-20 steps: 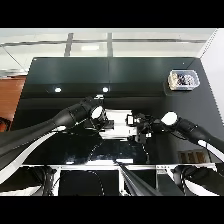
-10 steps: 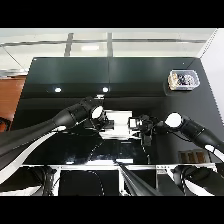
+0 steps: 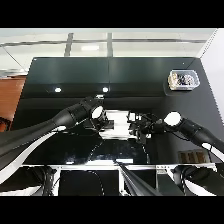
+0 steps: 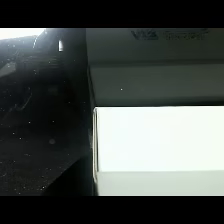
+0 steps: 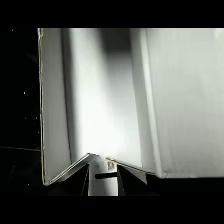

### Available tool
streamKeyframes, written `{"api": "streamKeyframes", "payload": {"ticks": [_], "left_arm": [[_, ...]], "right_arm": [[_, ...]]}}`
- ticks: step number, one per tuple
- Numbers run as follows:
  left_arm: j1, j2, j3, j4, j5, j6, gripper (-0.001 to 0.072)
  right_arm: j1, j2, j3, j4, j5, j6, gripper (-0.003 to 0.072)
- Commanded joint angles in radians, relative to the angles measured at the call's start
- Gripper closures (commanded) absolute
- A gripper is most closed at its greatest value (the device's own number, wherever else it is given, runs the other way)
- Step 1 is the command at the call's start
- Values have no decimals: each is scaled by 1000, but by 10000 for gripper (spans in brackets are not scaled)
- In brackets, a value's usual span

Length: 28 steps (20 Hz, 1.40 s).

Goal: Fold the box and place the chain.

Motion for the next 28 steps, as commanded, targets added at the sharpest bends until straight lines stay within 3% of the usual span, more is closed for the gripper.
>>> {"api": "streamKeyframes", "payload": {"ticks": [1, 2, 3, 4, 5, 6, 7, 8, 10, 12, 16, 19, 21, 25, 28], "left_arm": [[0, 1, 1, -5, 2, 6, 685], [0, 1, 1, -7, 2, 6, 685], [0, 1, 1, -8, 3, 6, 685], [0, 1, 1, -8, 3, 6, 685], [0, 1, 1, -8, 3, 6, 685], [0, 1, 1, -8, 3, 6, 686], [0, 1, 1, -7, -1, 6, 686], [0, 1, 4, -6, -15, 4, 687], [-2, 1, 19, 30, -49, -20, 688], [-2, 1, 35, 73, -63, -53, 687], [-2, -3, 36, 63, -47, -42, 685], [-2, -3, 36, 56, -38, -42, 685], [-2, -3, 36, 56, -38, -42, 685], [-2, -3, 36, 56, -42, -42, 685], [-2, -3, 36, 56, -42, -42, 685]], "right_arm": [[2, -31, -2, 51, -15, 1, 423], [3, -31, -1, 52, -16, 1, 282], [3, -31, -1, 51, -14, 0, 318], [2, -31, -1, 46, -4, 0, 507], [2, -31, -1, 49, -4, 0, 370], [2, -30, -1, 49, 1, 2, 360], [0, -24, -1, 37, 2, 46, 569], [-11, -9, 6, 5, 6, 158, 668], [-60, 45, 43, -123, 72, 440, 672], [-167, 111, 102, -243, 214, 690, 672], [-499, 154, 89, -317, 330, 1077, 672], [-676, 153, -44, -210, 261, 1189, 672], [-694, 138, -119, -119, 266, 1185, 672], [-555, 32, -174, 80, 320, 1057, 672], [-400, -34, -170, 253, 192, 977, 672]]}}
